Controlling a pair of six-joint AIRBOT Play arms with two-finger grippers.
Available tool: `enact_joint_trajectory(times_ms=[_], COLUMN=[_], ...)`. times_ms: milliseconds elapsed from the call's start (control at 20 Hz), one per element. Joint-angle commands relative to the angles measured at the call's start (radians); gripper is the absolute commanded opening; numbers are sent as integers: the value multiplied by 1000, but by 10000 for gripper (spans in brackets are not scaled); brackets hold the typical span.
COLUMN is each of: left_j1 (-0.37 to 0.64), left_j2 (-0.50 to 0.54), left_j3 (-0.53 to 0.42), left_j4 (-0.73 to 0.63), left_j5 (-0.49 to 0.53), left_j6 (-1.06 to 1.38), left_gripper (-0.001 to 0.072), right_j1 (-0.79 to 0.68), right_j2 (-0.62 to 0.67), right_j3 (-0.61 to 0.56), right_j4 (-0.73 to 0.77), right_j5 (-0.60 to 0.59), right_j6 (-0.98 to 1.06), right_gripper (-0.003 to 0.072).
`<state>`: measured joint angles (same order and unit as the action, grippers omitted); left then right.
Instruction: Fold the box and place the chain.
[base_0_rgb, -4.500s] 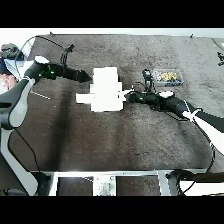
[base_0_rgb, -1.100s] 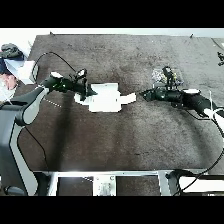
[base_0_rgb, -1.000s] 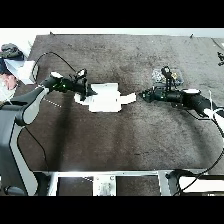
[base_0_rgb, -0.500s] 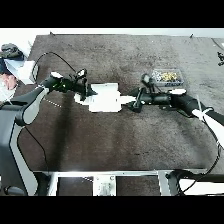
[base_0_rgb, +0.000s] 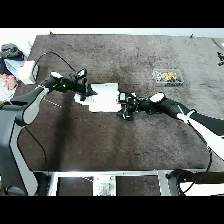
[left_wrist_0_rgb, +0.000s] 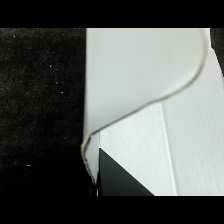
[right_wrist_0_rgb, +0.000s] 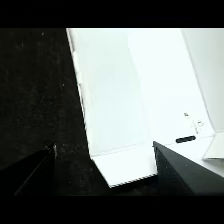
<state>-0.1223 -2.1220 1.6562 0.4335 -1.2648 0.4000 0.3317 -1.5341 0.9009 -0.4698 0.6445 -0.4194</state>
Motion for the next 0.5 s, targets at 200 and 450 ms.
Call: enact_joint_trajectory(times_ms=[200,450], left_j1=[0,0], left_j2=[0,0], left_j3=[0,0], left_j4=[0,0], left_j5=[0,0], left_j6=[0,0], left_gripper=[10,10], right_j1=[40,37], right_j2=[-37,-40], right_j3=[16,68], right_j4=[-55,-55], right_j5=[-141,-180], right_j6=[16,61], right_gripper=[666,666])
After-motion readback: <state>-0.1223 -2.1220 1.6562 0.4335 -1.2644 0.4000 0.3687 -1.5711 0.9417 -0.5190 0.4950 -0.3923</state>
